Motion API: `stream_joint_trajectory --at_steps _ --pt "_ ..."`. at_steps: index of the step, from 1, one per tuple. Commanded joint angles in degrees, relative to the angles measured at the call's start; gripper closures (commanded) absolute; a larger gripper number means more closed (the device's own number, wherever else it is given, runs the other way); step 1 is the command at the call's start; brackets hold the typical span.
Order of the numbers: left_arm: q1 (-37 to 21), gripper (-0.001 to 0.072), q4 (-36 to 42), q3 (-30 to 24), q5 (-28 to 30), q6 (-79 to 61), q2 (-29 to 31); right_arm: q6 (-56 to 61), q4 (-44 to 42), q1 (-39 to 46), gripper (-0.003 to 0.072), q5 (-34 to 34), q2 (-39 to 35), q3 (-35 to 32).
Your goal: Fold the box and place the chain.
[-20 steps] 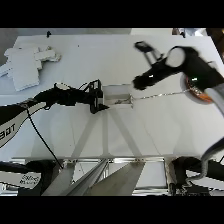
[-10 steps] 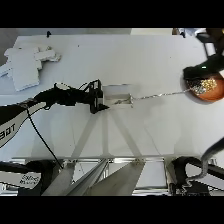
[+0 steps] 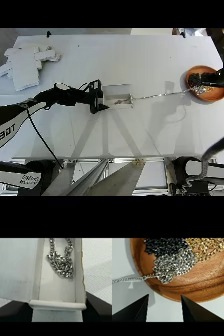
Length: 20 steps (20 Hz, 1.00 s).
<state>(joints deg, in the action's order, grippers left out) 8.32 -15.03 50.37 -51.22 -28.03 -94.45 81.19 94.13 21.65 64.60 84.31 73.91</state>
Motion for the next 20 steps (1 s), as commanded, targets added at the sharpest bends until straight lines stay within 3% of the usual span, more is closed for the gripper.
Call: stream_joint_trajectory --at_steps 1,12,14,16,18,20 --pt "0.0 0.0186 0.0 0.0 0.0 0.0 0.0 2.9 5.0 0.7 0.023 -3.0 4.9 -0.1" --pt "0.0 0.0186 0.0 0.0 0.0 0.0 0.0 6.1 4.2 0.6 0.023 -7.7 12.7 -0.1" --pt "0.0 0.0186 0.0 0.0 0.0 0.0 0.0 6.1 4.2 0.5 0.0379 -7.2 13.0 -0.1" --pt "0.0 0.0186 0.0 0.0 0.0 0.0 0.0 6.0 4.2 0.6 0.0449 -6.9 13.0 -0.1" --pt "0.0 0.0186 0.0 0.0 0.0 0.0 0.0 6.0 4.2 0.6 0.0607 -6.9 13.0 -0.1" --pt "0.0 0.0186 0.0 0.0 0.0 0.0 0.0 6.0 4.2 0.5 0.0667 -6.8 13.0 -0.1"
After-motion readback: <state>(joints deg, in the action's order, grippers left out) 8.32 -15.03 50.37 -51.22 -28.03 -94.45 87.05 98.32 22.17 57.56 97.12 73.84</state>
